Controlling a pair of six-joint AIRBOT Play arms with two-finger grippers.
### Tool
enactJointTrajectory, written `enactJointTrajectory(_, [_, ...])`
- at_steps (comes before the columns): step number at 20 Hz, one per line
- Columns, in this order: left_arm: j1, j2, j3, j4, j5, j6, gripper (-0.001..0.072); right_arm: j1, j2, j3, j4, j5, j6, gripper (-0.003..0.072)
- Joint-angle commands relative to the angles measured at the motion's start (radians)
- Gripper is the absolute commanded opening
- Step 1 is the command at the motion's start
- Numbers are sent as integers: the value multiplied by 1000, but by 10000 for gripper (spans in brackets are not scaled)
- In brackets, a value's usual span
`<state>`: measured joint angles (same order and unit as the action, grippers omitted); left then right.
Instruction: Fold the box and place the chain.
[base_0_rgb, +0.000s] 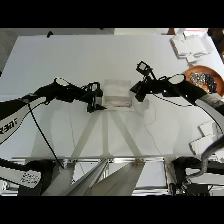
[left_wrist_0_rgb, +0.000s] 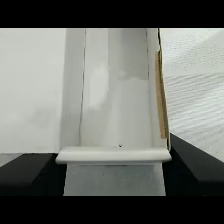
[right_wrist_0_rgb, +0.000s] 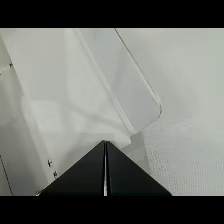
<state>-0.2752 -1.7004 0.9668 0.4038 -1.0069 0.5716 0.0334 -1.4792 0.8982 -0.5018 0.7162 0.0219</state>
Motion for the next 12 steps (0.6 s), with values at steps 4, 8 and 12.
enactJointTrajectory(4, [-1, 0, 0, 0, 1, 0, 336, 0, 67, 1, -53, 90, 8, 7])
enactJointTrajectory(8, [-1, 0, 0, 0, 1, 0, 336, 0, 205, 0, -239, 196, 56, 7])
enactJointTrajectory(12, [-1, 0, 0, 0, 1, 0, 336, 0, 248, 0, -454, 274, 78, 14])
